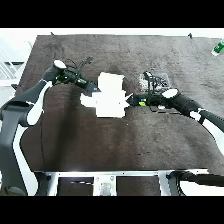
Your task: Fold the box and place the chain.
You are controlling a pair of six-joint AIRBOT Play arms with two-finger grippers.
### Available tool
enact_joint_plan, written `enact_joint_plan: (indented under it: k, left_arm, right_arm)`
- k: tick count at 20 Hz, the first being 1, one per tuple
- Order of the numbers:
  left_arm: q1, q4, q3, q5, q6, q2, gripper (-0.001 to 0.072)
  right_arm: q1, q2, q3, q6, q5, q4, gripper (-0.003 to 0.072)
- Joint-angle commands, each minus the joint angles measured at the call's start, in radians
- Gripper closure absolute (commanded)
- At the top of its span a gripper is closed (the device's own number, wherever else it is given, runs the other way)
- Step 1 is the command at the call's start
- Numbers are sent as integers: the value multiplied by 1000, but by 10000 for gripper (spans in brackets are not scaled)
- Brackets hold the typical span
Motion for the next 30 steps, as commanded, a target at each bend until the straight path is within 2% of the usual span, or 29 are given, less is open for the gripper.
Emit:
enact_joint_plan:
  k: [1, 4, 7, 8, 11, 13, 21, 24, 30]
  left_arm:
    - [0, -3, 1, -85, 171, 0, 694]
    - [1, -38, -7, -134, 298, 2, 694]
    - [3, -143, -97, -121, 464, 46, 694]
    - [3, -154, -153, -81, 527, 79, 694]
    - [3, -179, -364, 138, 730, 200, 694]
    - [3, -199, -439, 208, 830, 235, 694]
    - [23, -244, -510, 300, 988, 233, 694]
    - [24, -245, -539, 283, 1060, 225, 693]
    - [24, -255, -540, 274, 1131, 204, 692]
  right_arm:
    - [-48, 40, 1, 1, 18, 0, 492]
    - [-111, 72, 1, 1, 18, -1, 491]
    - [-145, 73, 0, 0, 19, -2, 492]
    - [-147, 73, 0, 0, 19, -2, 491]
    - [-147, 73, 0, -22, 18, -1, 491]
    - [-147, 72, 0, -23, 18, -2, 491]
    - [-150, 72, 0, -48, 18, -1, 491]
    - [-150, 72, 0, -48, 18, -1, 491]
    - [-150, 72, 0, -48, 18, -1, 491]
